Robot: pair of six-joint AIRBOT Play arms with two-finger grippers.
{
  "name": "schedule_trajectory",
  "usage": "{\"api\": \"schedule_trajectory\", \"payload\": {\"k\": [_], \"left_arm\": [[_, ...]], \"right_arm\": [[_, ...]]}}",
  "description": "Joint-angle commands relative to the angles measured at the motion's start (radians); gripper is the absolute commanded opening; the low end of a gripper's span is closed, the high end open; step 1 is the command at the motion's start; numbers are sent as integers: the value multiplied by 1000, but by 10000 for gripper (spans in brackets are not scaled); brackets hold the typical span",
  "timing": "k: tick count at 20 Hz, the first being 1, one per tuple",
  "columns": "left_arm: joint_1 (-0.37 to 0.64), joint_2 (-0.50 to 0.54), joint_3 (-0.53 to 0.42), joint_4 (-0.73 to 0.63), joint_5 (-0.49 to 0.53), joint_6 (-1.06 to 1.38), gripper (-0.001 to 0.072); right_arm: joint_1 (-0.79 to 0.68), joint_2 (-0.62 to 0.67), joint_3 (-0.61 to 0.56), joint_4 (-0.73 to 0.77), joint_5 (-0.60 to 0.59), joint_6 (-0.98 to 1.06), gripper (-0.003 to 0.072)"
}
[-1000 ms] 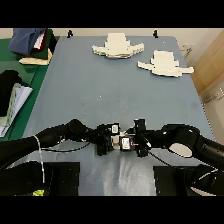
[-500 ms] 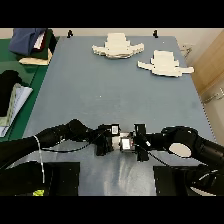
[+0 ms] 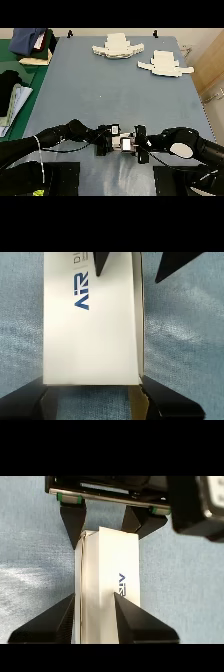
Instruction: Fold the box.
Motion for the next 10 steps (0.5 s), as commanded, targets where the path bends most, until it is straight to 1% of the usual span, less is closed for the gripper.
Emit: {"api": "schedule_trajectory", "payload": {"k": [1, 2, 3, 4, 8, 9, 10], "left_arm": [[0, 0, 0, 0, 3, 1, 525], [0, 0, 0, 0, 3, 1, 526], [0, 0, 0, 0, 3, 1, 525], [0, 0, 0, 0, 3, 2, 526], [0, 0, 0, 0, 3, 1, 525], [0, 0, 0, 0, 3, 1, 525], [0, 0, 0, 0, 4, 1, 526]], "right_arm": [[0, 18, 3, 5, -6, 1, 380], [0, 20, 3, 5, -6, 1, 394], [0, 23, 3, 5, -7, 1, 441], [0, 25, 3, 5, -8, 1, 450], [0, 63, 4, 7, -29, 19, 447], [0, 79, 4, 7, -30, 37, 409], [0, 97, 3, 6, -27, 61, 246]]}}
